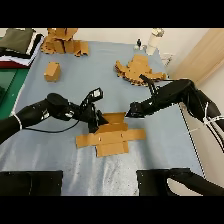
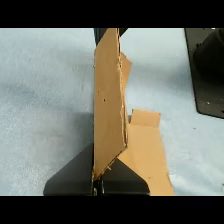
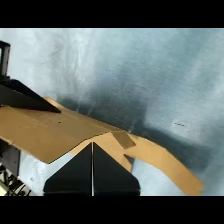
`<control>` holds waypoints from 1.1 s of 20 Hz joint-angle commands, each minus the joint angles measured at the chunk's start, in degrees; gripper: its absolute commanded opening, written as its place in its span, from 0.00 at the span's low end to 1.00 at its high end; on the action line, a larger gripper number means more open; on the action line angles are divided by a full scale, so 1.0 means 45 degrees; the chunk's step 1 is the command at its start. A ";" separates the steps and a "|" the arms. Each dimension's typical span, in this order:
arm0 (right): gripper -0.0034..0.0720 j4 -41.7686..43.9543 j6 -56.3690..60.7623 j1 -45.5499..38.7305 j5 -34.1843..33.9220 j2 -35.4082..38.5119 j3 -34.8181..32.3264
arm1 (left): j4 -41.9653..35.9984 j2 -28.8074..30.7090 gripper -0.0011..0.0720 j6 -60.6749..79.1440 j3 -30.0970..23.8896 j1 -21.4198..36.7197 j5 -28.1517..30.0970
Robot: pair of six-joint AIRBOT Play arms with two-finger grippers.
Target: Fold the box.
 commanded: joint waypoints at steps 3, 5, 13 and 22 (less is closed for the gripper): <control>0.05 -0.1851 0.1812 0.1190 0.0928 0.0010 0.0015 | -0.1899 0.0471 0.03 0.3808 -0.1598 -0.0102 0.0554; 0.05 -0.2283 0.2395 0.1579 0.1001 0.0010 0.0015 | -0.2089 0.0777 0.03 0.4571 -0.1758 -0.0146 0.0952; 0.05 -0.7572 0.7048 0.1773 0.0209 0.0325 0.0015 | -0.2467 0.1836 0.03 0.6324 -0.2336 -0.1447 0.5353; 0.05 -0.7548 0.7189 0.2720 0.0908 0.1010 0.0015 | -0.2560 0.0913 0.03 0.6241 -0.2331 -0.1826 0.3789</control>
